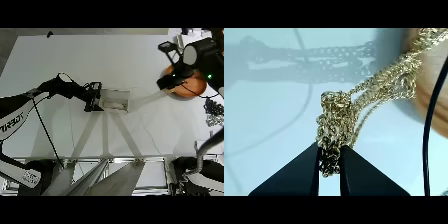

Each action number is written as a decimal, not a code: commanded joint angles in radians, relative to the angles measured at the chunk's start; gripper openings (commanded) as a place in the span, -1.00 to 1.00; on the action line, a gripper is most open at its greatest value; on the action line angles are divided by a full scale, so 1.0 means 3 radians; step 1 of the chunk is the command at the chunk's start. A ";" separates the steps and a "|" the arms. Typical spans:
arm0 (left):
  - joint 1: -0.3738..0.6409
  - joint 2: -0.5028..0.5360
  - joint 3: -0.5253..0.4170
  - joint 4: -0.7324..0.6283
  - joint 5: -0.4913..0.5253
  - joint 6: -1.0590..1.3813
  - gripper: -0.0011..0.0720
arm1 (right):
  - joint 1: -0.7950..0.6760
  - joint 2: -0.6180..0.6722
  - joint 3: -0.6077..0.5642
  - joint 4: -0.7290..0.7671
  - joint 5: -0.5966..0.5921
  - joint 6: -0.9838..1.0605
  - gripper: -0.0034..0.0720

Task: Fold the box and place the chain.

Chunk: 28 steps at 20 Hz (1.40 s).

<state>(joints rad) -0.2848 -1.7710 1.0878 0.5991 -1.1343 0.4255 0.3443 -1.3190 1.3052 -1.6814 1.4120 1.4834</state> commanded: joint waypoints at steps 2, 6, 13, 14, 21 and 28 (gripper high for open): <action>0.0003 0.0001 0.0000 0.0000 0.0001 0.0001 -0.26 | 0.0662 0.0080 -0.0041 0.0346 -0.0051 0.0005 -0.89; 0.0003 0.0000 0.0000 0.0000 0.0001 0.0003 -0.26 | 0.0984 0.0071 -0.0041 0.0795 -0.0563 0.0003 -0.89; 0.0003 0.0000 0.0000 0.0000 0.0001 0.0001 -0.26 | 0.1087 0.0067 -0.0039 0.1136 -0.1219 0.0003 -0.89; 0.0003 0.0000 0.0000 0.0000 0.0001 0.0003 -0.26 | 0.1088 0.0067 -0.0039 0.1022 -0.1150 0.0001 -0.89; 0.0003 0.0000 0.0000 0.0000 0.0001 0.0001 -0.26 | 0.1088 0.0067 -0.0039 0.0544 -0.1034 0.0011 -0.89; 0.0003 0.0000 0.0000 0.0000 0.0001 0.0001 -0.26 | 0.1088 0.0067 -0.0039 0.0670 -0.2115 0.0011 -0.90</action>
<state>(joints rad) -0.2848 -1.7710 1.0878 0.5987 -1.1339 0.4259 0.6697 -1.2991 1.2934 -1.4929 0.9077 1.4868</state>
